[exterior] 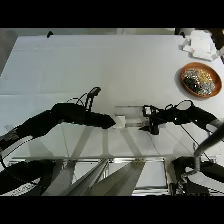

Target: Fold the box and place the chain.

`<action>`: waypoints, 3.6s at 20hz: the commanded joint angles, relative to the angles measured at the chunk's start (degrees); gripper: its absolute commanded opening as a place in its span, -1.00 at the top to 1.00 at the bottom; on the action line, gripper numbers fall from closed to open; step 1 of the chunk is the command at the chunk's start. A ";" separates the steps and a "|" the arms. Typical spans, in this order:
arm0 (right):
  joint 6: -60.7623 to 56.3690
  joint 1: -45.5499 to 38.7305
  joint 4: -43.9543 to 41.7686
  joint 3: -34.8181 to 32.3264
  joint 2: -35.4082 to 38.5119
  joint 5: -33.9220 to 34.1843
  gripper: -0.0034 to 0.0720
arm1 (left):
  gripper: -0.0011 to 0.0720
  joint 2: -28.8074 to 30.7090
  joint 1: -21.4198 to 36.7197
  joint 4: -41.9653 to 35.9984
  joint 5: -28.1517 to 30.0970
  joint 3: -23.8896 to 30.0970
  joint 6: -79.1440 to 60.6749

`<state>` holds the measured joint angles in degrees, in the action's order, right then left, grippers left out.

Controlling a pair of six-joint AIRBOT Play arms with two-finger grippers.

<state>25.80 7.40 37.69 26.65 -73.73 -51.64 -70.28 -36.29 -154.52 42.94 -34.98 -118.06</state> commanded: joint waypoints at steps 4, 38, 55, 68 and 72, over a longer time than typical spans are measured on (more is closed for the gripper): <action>0.00 0.04 0.00 0.02 0.00 -0.02 -0.25 | -0.37 0.07 -2.82 5.38 -8.02 -0.55 6.03; 0.00 0.04 0.00 0.02 0.00 0.00 -0.25 | -0.32 -8.22 -10.71 30.38 -1.46 -14.71 37.55; 0.00 0.04 0.00 0.02 0.00 -0.02 -0.25 | -0.31 -11.50 -12.24 44.00 8.74 -24.09 50.88; 0.00 0.04 0.00 0.02 0.00 -0.02 -0.25 | -0.31 -13.57 -13.35 44.52 8.55 -24.22 55.69; -0.02 0.04 0.00 0.02 0.00 0.00 -0.25 | -0.21 -13.57 -13.14 45.86 9.27 -26.32 55.76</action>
<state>25.80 7.40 37.69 26.65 -73.73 -51.64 -83.77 -49.54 -109.71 51.75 -60.07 -62.89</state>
